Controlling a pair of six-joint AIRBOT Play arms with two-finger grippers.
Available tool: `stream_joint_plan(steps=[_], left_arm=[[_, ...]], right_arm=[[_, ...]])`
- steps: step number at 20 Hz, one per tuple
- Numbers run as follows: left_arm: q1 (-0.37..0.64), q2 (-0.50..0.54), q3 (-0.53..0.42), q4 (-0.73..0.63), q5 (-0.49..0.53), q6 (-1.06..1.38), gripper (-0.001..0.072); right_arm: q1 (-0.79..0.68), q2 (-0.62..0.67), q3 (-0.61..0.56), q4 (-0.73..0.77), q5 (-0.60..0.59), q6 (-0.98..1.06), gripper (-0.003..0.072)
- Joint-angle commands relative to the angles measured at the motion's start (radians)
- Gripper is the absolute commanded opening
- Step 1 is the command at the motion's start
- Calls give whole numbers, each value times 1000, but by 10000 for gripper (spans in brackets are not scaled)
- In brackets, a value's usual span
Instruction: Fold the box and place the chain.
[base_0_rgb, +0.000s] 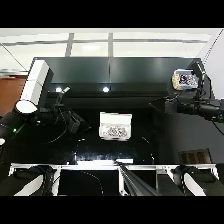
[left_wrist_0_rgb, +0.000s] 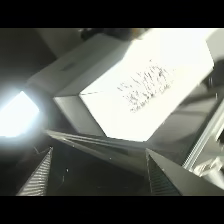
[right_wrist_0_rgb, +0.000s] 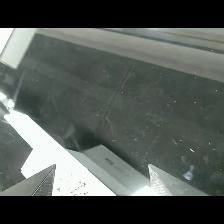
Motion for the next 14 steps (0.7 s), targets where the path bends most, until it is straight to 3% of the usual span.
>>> stream_joint_plan(steps=[1, 4, 7, 14], left_arm=[[-19, -34, -27, -4, -15, 407, 709], [-71, -35, -26, 13, -2, 645, 709], [-112, -50, -26, 12, 60, 734, 710], [-177, -206, -12, -32, 132, 811, 706]], right_arm=[[0, 1, 0, -27, -7, 1, 664], [0, 1, 0, -48, -8, 1, 664], [0, 1, 0, -51, -35, 1, 664], [0, 1, 0, -51, -67, 1, 664]])
